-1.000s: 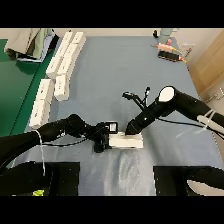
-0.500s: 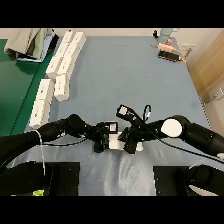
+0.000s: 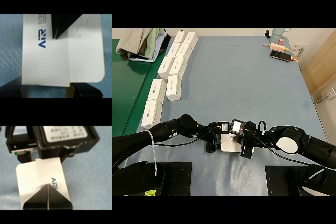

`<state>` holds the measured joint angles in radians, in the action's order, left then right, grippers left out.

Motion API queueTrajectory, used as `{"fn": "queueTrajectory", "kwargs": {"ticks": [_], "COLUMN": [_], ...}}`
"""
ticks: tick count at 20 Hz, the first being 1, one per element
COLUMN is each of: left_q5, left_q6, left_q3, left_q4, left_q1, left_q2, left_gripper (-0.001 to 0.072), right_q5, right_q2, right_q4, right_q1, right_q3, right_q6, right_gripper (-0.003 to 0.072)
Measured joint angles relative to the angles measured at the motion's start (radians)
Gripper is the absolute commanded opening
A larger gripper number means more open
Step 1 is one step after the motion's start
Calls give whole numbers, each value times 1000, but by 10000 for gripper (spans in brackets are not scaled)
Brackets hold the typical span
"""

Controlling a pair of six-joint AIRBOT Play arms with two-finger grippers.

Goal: Fold the box.

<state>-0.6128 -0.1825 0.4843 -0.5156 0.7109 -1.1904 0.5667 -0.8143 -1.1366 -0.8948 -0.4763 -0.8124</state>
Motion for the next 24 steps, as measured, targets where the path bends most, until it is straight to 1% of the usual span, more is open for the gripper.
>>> {"fn": "queueTrajectory", "kwargs": {"ticks": [1,3,5,6,7,8,14,19,21,24], "left_q5": [1,0,0,1,1,0,0,0,0,0], "left_q6": [0,0,0,0,0,0,0,0,0,0], "left_q3": [0,0,0,0,0,0,0,0,0,0], "left_q4": [0,0,0,0,0,0,0,0,0,0], "left_q1": [0,0,0,0,0,0,0,0,0,0], "left_q2": [0,0,0,0,0,0,0,0,0,0], "left_gripper": [511,511,511,511,511,511,511,511,511,511], "right_q5": [-4,-8,-10,-10,-10,-11,20,56,55,37], "right_q2": [0,2,3,5,8,10,18,19,19,19], "right_q4": [-15,-33,-40,-45,-47,-47,-38,-51,-107,-304], "right_q1": [-2,-2,-4,-4,-4,-3,-4,-47,-89,-159], "right_q3": [3,6,7,7,7,7,8,8,8,8], "right_q6": [1,2,6,11,19,32,142,162,97,-83], "right_gripper": [140,240,243,313,493,547,547,543,542,542]}}
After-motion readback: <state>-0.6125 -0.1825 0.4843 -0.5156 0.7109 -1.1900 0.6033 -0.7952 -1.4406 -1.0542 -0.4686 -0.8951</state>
